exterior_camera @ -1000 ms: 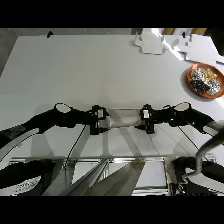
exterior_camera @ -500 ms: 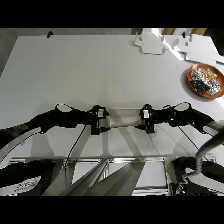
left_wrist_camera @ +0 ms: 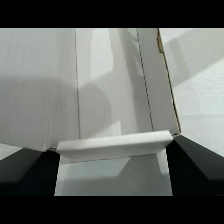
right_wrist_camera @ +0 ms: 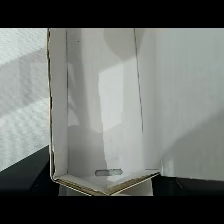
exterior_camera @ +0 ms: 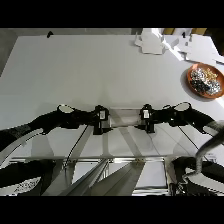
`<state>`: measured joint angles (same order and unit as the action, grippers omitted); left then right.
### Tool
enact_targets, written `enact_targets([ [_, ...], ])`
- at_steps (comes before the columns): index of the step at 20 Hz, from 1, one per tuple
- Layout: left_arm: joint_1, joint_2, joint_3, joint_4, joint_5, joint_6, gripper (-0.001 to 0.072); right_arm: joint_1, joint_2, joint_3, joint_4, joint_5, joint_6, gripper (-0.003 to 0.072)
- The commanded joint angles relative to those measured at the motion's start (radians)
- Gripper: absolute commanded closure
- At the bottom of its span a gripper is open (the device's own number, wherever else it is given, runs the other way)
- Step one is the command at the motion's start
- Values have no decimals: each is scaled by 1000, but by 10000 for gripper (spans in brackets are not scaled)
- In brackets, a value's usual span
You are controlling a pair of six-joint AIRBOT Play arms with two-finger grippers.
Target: Fold the box and place the chain.
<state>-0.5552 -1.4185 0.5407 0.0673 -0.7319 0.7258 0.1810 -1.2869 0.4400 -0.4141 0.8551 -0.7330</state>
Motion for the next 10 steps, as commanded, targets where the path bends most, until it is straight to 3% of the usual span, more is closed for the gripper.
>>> enact_targets([
  [1, -3, -2, 0, -48, 0, 19, 10, 1, 1, 0, 0, 1, 0, 284],
  [2, -3, -2, 0, -55, 3, 19, 15, 1, 1, 0, 0, 1, 0, 284],
  [3, -2, -2, 0, -57, 3, 19, 107, 1, 1, 0, 0, 1, 0, 284],
  [5, -2, -2, 0, -55, 4, 19, 520, 1, 1, 0, 0, 1, 0, 284],
  [6, -3, -2, 0, -55, 10, 19, 646, 1, 1, 0, 0, 1, 0, 284],
  [7, -4, -2, 0, -55, 11, 18, 684, 0, 1, 0, 0, 1, 0, 284],
  [10, -2, -1, 0, -55, 11, 14, 680, 0, 1, 0, 0, 1, 0, 284],
])
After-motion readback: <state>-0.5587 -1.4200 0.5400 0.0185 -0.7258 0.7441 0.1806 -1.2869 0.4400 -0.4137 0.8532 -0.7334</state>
